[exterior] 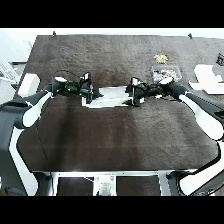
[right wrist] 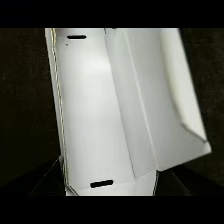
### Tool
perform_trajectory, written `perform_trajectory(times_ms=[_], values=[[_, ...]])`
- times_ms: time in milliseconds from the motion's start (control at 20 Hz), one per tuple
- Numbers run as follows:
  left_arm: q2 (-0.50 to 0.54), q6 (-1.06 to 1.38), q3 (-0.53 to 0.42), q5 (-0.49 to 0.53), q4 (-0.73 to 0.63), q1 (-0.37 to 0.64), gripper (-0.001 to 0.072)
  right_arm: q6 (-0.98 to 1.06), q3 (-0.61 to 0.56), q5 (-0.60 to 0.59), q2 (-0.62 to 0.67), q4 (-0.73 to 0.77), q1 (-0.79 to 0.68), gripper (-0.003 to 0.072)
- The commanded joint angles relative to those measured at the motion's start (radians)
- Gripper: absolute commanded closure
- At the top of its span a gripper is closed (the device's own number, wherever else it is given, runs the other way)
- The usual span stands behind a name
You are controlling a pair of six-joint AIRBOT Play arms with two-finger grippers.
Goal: Fold the box and place the chain.
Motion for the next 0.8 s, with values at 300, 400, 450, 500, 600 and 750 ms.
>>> perform_trajectory(times_ms=[300, 400, 450, 500, 600, 750], values=[[0.000, 0.000, 0.000, 0.001, 0.000, -0.001, 0.0689, 0.007, 0.006, 0.069, -0.041, -0.014, -0.003, -0.0034], [0.000, 0.000, 0.000, 0.001, 0.000, -0.001, 0.0688, -0.007, 0.007, 0.068, -0.053, -0.014, -0.003, -0.0034], [0.000, 0.000, 0.000, 0.001, 0.000, -0.001, 0.0689, -0.008, 0.010, 0.068, -0.058, -0.014, -0.003, -0.0034], [0.000, 0.000, 0.000, 0.001, 0.000, -0.001, 0.0689, -0.011, 0.015, 0.069, -0.061, -0.014, -0.003, -0.0034], [0.000, 0.000, 0.000, 0.001, 0.000, -0.001, 0.0689, -0.026, 0.025, 0.069, -0.068, -0.011, -0.003, -0.0034], [0.000, 0.000, 0.000, 0.001, 0.000, -0.001, 0.0689, -0.025, 0.047, 0.089, -0.091, -0.010, -0.002, -0.0034]])
